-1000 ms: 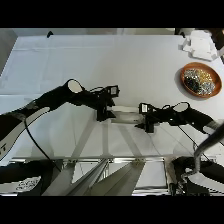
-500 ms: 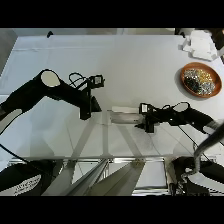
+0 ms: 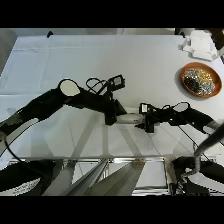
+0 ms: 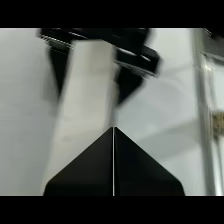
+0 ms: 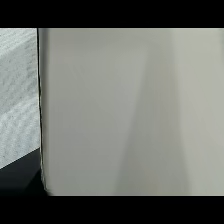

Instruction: Fold the box and place the chain.

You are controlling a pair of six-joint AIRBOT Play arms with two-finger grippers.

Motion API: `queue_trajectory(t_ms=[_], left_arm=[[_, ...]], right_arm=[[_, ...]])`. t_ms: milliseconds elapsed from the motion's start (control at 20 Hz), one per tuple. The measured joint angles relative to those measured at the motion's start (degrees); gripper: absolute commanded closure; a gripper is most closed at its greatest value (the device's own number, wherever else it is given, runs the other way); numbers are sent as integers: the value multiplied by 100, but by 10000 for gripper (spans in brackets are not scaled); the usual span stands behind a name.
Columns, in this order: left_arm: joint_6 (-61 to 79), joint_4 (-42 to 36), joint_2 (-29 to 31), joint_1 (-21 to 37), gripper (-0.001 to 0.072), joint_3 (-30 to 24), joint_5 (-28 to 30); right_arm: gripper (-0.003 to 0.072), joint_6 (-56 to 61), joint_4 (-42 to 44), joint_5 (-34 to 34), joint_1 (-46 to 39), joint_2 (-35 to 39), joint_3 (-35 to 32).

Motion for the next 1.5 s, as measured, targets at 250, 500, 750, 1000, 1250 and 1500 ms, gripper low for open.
queue_trajectory(t_ms=[250, 500, 750, 1000, 1250, 1500], left_arm=[[-597, -319, -662, 9, 708, 0, 1589], [-503, -420, -699, 168, 709, 0, 1958], [243, -177, -57, 431, 709, 2, 903], [667, 238, 149, 546, 710, -15, -942], [726, 540, -127, 293, 709, -33, -1471], [507, 203, -398, 223, 710, -35, 474]], right_arm=[[360, 0, 0, -2, 0, 0, 0], [360, 2, 0, -2, 0, -2, 0], [360, 0, 0, -2, 0, 0, 0], [360, 0, 0, -2, 0, 0, 0], [360, 0, 0, -2, 0, 0, 0], [360, 2, 0, -2, 0, 0, 0]])
